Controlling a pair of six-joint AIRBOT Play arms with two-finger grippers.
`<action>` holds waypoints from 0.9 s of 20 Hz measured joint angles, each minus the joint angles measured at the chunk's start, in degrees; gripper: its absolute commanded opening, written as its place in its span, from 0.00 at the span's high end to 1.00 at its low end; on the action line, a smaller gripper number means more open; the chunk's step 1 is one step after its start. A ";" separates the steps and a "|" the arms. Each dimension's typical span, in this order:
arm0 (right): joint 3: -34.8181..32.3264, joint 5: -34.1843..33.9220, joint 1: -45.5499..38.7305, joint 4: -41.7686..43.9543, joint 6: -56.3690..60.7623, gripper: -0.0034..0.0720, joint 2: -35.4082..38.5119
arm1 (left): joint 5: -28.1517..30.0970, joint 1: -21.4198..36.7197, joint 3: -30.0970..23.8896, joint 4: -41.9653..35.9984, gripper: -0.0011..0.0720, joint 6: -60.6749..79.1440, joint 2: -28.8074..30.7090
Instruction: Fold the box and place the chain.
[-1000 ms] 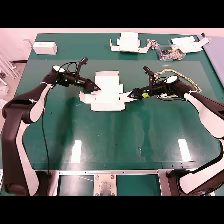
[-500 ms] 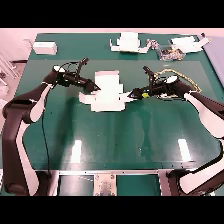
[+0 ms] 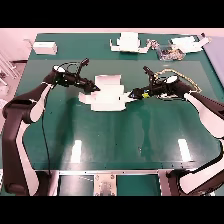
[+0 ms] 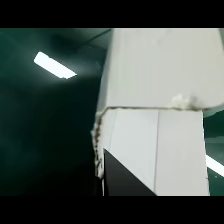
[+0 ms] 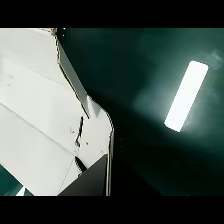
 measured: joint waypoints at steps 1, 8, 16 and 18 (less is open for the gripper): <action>0.00 0.00 0.00 0.04 0.00 0.94 0.00 | -0.04 0.00 -0.04 -0.22 0.96 1.11 0.00; 0.13 0.02 -1.14 3.54 -2.89 0.58 1.44 | -3.85 0.00 -0.35 -3.19 0.97 16.11 0.00; 0.13 2.36 -5.77 9.11 -5.46 0.58 6.47 | -6.34 0.52 -0.39 -4.42 0.97 27.71 -0.02; 0.00 2.95 -6.03 9.40 -5.64 0.58 6.80 | -6.25 0.55 -0.39 -4.44 0.97 28.81 0.00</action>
